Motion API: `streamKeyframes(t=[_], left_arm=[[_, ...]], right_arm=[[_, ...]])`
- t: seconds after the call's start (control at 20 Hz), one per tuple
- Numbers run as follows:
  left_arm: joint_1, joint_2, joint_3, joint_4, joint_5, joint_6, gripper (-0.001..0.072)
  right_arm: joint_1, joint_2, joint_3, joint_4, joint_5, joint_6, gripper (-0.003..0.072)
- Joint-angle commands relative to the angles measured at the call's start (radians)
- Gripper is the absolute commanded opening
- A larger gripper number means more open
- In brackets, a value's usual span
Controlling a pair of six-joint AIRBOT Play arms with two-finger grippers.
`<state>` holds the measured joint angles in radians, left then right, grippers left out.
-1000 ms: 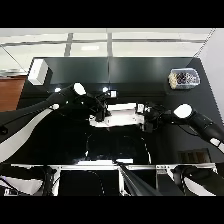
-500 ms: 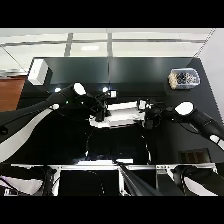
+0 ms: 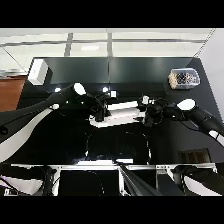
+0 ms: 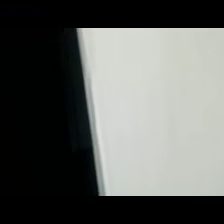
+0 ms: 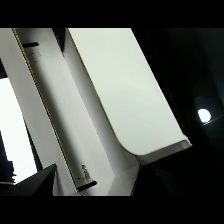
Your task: Fold the box and place the chain.
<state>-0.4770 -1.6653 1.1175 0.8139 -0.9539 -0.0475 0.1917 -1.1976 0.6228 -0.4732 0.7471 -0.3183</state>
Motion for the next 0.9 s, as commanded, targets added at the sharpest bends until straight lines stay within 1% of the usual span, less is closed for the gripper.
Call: streamKeyframes(t=[0.0, 0.1, 0.35, 0.5, 0.7, 0.85], left_arm=[[-0.002, 0.001, 0.014, -0.002, 0.004, 0.023, 0.0023], [-0.002, 0.001, 0.024, 0.007, 0.003, 0.035, 0.0023], [-0.027, 0.002, 0.027, 0.094, 0.003, 0.044, 0.0023], [-0.037, 0.002, 0.028, 0.093, 0.007, 0.040, 0.0023], [-0.037, 0.002, 0.028, 0.091, 0.006, 0.037, 0.0023], [-0.037, 0.002, 0.027, 0.091, 0.004, 0.036, 0.0023]], right_arm=[[-0.003, -0.023, 0.001, 0.027, 0.057, -0.020, 0.0708], [-0.003, -0.025, 0.001, 0.016, 0.058, -0.020, 0.0708], [-0.002, -0.035, 0.000, -0.018, 0.077, -0.052, 0.0708], [0.003, -0.061, 0.000, -0.021, 0.080, -0.061, 0.0709], [0.056, -0.081, 0.000, -0.084, 0.057, -0.076, 0.0708], [0.058, -0.091, 0.000, -0.107, 0.044, -0.074, 0.0709]])
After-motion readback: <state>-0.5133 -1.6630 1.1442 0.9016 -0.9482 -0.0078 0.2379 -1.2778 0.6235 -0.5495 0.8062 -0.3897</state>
